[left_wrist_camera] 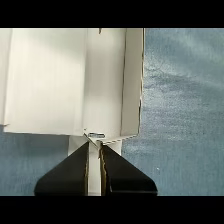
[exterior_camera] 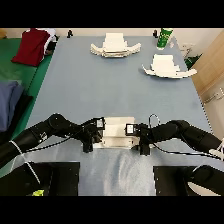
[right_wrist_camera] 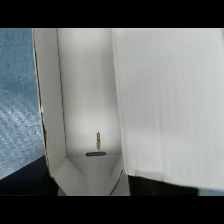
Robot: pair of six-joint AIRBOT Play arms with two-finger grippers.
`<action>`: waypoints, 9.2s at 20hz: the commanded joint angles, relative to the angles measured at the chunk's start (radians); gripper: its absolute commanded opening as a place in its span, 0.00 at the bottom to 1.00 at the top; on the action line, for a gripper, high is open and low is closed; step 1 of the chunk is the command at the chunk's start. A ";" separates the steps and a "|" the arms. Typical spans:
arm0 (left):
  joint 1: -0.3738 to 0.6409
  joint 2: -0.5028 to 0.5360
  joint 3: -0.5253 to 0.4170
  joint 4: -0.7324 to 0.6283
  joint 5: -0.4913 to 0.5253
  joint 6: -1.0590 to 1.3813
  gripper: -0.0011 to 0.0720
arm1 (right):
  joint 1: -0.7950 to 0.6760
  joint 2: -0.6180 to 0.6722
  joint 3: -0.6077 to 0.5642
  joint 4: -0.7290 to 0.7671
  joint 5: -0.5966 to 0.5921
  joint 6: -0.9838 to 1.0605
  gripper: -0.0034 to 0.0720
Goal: Fold the box.
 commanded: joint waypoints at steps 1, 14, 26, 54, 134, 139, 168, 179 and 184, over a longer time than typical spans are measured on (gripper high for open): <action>-0.013 -0.009 -0.001 -0.031 0.022 0.013 0.16 | 0.000 0.000 0.000 0.003 0.002 0.003 0.72; -0.015 0.013 0.002 -0.053 0.029 0.008 0.16 | 0.000 0.000 0.000 0.003 0.002 0.003 0.72; -0.014 0.014 0.002 -0.051 0.026 -0.021 0.17 | 0.000 0.000 0.000 0.003 0.002 0.003 0.72; -0.033 0.038 0.020 0.120 0.072 -0.360 0.03 | 0.000 0.000 0.000 0.003 0.002 0.003 0.72; -0.468 -0.262 0.431 0.896 -0.253 -2.410 0.50 | 0.000 0.000 0.000 0.003 0.002 0.003 0.72; -0.478 -0.330 0.492 0.900 -0.294 -2.438 0.50 | 0.000 0.000 0.000 0.003 0.002 0.003 0.72; -0.521 -0.220 0.612 0.947 -0.614 -2.446 0.22 | 0.000 0.000 0.000 0.003 0.002 0.003 0.72; -0.423 -0.019 0.486 0.923 -0.517 -1.947 0.03 | 0.000 0.000 0.000 0.003 0.002 0.003 0.72; -0.106 0.205 0.237 0.501 -0.343 -0.980 0.41 | 0.000 0.000 0.000 0.003 0.002 0.003 0.72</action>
